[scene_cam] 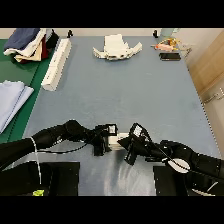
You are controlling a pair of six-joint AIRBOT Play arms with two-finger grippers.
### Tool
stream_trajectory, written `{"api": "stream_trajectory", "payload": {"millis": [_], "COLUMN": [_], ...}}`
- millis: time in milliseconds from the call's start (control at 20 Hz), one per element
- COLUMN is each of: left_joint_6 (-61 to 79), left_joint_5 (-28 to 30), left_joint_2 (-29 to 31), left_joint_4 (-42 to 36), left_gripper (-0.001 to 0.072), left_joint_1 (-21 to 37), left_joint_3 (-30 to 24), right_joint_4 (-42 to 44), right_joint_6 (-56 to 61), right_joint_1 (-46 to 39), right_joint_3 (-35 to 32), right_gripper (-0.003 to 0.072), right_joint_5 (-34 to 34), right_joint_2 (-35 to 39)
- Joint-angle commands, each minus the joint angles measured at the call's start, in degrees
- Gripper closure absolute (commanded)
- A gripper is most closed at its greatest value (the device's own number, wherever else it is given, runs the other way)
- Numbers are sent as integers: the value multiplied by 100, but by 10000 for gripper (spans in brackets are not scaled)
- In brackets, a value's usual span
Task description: Fold the box.
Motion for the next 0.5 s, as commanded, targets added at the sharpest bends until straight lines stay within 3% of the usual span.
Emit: {"api": "stream_trajectory", "payload": {"millis": [0,450], "left_joint_6": [2,0], "left_joint_5": [2,2], "left_joint_2": [4,4], "left_joint_4": [2,2], "left_gripper": [236,237], "left_joint_1": [0,0], "left_joint_3": [4,4], "right_joint_4": [190,518], "right_joint_6": [57,61], "right_joint_1": [52,52], "right_joint_3": [-232,-409], "right_gripper": [684,684], "right_joint_5": [-374,-323], "right_joint_2": [-33,-105]}}
